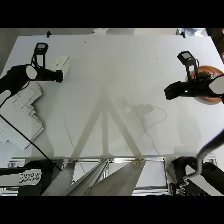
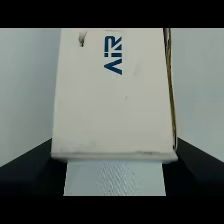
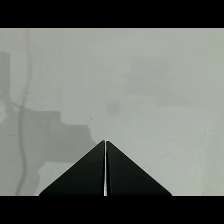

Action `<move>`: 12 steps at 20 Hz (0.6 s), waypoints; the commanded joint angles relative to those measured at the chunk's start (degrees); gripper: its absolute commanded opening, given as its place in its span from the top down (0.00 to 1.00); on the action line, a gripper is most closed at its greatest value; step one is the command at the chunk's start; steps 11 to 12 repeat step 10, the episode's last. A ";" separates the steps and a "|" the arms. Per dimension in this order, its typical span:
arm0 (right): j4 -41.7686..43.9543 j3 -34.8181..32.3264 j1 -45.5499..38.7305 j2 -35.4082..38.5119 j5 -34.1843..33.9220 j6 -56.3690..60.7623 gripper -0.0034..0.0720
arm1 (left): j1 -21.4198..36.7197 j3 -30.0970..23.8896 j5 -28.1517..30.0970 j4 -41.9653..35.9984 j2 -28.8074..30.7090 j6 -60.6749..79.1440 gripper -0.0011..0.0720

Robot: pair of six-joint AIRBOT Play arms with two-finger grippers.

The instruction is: Fold the box and place the chain.

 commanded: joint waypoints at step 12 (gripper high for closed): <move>0.00 0.07 -0.02 0.04 0.00 0.00 0.94 | 0.24 0.02 -6.43 1.86 2.78 -2.97 0.01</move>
